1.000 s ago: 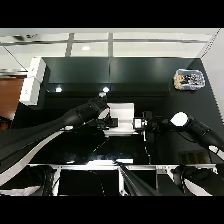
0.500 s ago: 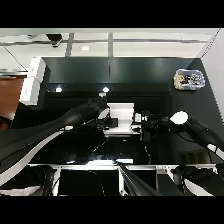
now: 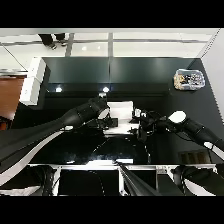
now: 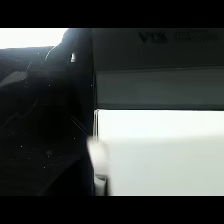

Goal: Fold the box and place the chain.

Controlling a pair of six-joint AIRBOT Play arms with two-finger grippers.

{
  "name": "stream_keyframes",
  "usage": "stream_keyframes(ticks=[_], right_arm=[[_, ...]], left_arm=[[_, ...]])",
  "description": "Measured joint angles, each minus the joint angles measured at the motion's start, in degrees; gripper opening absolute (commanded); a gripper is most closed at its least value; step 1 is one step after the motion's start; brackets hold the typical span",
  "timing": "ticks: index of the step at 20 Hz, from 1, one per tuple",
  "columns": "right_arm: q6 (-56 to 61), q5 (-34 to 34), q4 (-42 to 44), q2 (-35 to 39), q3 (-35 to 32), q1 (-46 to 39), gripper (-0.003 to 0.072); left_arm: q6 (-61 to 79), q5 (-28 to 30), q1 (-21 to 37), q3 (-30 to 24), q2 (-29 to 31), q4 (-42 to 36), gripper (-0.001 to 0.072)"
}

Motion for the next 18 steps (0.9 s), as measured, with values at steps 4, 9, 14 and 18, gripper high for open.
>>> stream_keyframes(ticks=[4,9,14,18], right_arm=[[2.75,-0.39,-1.95,-0.07,0.0,0.0,0.0255],[8.13,-0.31,-3.89,0.46,0.07,-0.26,0.0021],[28.76,3.41,-9.49,6.47,2.34,-7.3,0.0021],[49.18,13.44,-16.94,13.44,4.81,-21.73,0.0021]], left_arm=[[-0.04,0.07,0.0,0.0,0.0,0.0,0.0029],[-0.02,0.2,0.0,-0.02,0.0,-0.02,0.0029],[0.0,0.33,0.0,-0.02,0.0,-0.04,0.0029],[0.09,0.31,0.0,0.0,0.0,-0.04,0.0029]])
